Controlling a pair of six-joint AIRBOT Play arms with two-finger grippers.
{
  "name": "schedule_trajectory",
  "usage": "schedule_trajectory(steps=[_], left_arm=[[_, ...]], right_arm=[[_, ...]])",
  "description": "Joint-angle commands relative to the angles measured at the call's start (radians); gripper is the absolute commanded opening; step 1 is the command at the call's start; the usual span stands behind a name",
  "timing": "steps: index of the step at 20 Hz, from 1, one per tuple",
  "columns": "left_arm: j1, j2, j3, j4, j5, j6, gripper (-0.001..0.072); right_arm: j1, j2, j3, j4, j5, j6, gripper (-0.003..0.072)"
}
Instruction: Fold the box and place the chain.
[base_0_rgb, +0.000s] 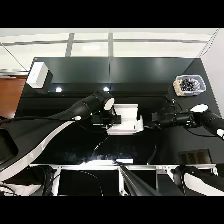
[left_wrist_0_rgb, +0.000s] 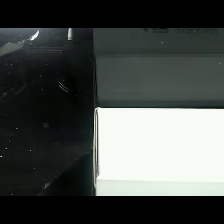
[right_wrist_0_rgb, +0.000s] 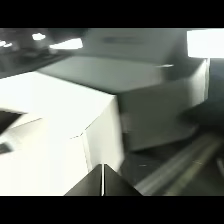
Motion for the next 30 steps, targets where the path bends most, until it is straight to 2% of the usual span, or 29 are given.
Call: schedule_trajectory(steps=[1,2,3,6,9,10,17,25,30], left_arm=[[0.001,0.000,0.001,0.000,0.000,0.000,0.0029],[0.001,0.000,0.001,0.000,0.000,0.000,0.0030],[0.001,0.000,0.001,0.000,0.000,0.000,0.0030],[0.001,0.000,0.001,0.000,0.000,0.000,0.0030],[0.001,0.000,0.001,0.000,0.000,0.000,0.0030],[0.001,0.000,0.001,0.000,0.000,0.000,0.0030],[0.001,0.000,0.001,0.000,0.000,0.000,0.0029],[0.001,0.000,0.001,0.001,0.000,0.000,0.0030],[0.001,-0.001,0.001,0.000,0.000,0.000,0.0029]], right_arm=[[0.003,-0.002,0.026,0.095,0.075,-0.049,0.0186],[0.006,-0.002,0.035,0.093,0.085,-0.049,0.0437],[0.015,-0.002,0.042,0.092,0.090,-0.048,0.0535],[0.070,-0.002,0.062,0.080,0.074,-0.033,0.0530],[0.146,-0.002,0.101,0.062,0.009,0.026,0.0527],[0.174,-0.002,0.121,0.022,-0.021,0.061,0.0490],[0.359,-0.002,0.269,-0.404,-0.116,0.420,0.0490],[0.558,-0.011,0.336,-0.763,-0.127,0.700,0.0491],[0.667,-0.081,0.443,-0.917,-0.047,0.935,0.0490]])
